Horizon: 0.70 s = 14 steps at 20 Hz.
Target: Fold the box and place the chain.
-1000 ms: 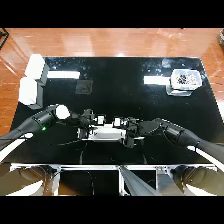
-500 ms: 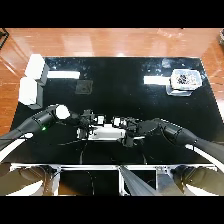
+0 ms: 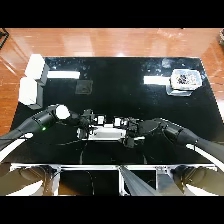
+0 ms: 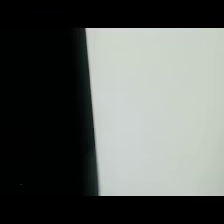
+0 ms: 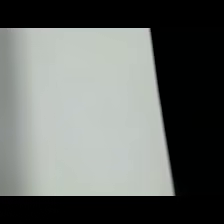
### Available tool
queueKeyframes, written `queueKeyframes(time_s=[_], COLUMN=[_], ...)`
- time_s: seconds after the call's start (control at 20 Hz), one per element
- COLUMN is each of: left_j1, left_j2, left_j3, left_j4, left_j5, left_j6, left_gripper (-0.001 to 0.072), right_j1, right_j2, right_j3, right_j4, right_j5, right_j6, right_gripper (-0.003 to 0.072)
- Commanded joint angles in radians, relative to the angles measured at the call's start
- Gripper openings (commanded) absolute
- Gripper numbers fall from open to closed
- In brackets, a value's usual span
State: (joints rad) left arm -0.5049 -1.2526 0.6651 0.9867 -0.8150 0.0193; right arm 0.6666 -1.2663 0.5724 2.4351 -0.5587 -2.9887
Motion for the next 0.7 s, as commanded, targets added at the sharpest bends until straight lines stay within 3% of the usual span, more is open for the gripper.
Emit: queueKeyframes(time_s=[0.0, 0.65], left_j1=[0.000, 0.000], left_j2=[0.000, 0.000], left_j3=[0.000, 0.000], left_j4=[0.000, 0.000], left_j5=[0.000, 0.000], left_j6=[0.000, 0.000], left_gripper=[0.0018, 0.0018], right_j1=[-0.028, -0.026], right_j2=[0.018, 0.017], right_j3=[0.000, -0.002], right_j4=[-0.005, 0.000], right_j5=[-0.029, 0.012], right_j6=[0.000, 0.000], right_gripper=[0.0615, 0.0613])
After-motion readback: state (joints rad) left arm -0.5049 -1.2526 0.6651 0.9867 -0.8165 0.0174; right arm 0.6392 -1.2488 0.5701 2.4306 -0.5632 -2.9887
